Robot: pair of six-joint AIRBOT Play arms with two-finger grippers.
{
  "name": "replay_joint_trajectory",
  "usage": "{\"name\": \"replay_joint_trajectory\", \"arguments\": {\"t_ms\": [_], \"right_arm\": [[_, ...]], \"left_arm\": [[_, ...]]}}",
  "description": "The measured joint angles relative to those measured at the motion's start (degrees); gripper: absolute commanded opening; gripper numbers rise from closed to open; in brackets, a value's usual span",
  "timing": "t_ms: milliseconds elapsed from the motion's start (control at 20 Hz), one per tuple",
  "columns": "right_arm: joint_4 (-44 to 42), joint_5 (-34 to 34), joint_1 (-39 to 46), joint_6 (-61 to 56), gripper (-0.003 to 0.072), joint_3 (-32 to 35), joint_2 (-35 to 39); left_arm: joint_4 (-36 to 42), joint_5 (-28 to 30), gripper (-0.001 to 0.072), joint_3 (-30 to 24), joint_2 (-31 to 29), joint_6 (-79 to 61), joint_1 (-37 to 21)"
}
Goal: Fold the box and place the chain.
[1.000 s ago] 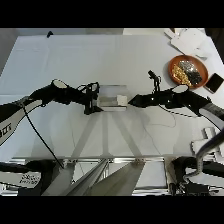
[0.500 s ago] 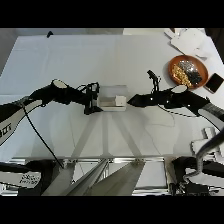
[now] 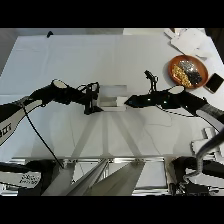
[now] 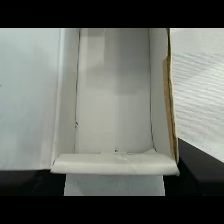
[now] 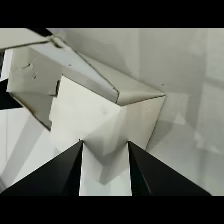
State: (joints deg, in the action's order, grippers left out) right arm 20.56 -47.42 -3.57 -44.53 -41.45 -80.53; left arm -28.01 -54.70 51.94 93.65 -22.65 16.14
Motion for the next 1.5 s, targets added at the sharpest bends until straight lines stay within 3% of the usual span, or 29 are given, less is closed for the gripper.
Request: {"name": "replay_joint_trajectory", "arguments": {"t_ms": [850, 1100, 1500], "right_arm": [[3.3, 16.2, -8.6, -4.5, 0.0317, -1.0, 0.0], [22.2, 16.1, -12.3, -19.7, 0.0317, -5.6, 0.0], [54.0, 9.6, -17.9, -49.8, 0.0294, -12.4, 0.0]], "left_arm": [[-0.1, 0.1, 0.0380, 0.0, 0.0, 0.0, 0.0], [-0.1, 0.0, 0.0380, 0.0, 0.0, 0.0, 0.0], [0.0, -0.1, 0.0380, 0.0, 0.0, 0.0, 0.0]]}}
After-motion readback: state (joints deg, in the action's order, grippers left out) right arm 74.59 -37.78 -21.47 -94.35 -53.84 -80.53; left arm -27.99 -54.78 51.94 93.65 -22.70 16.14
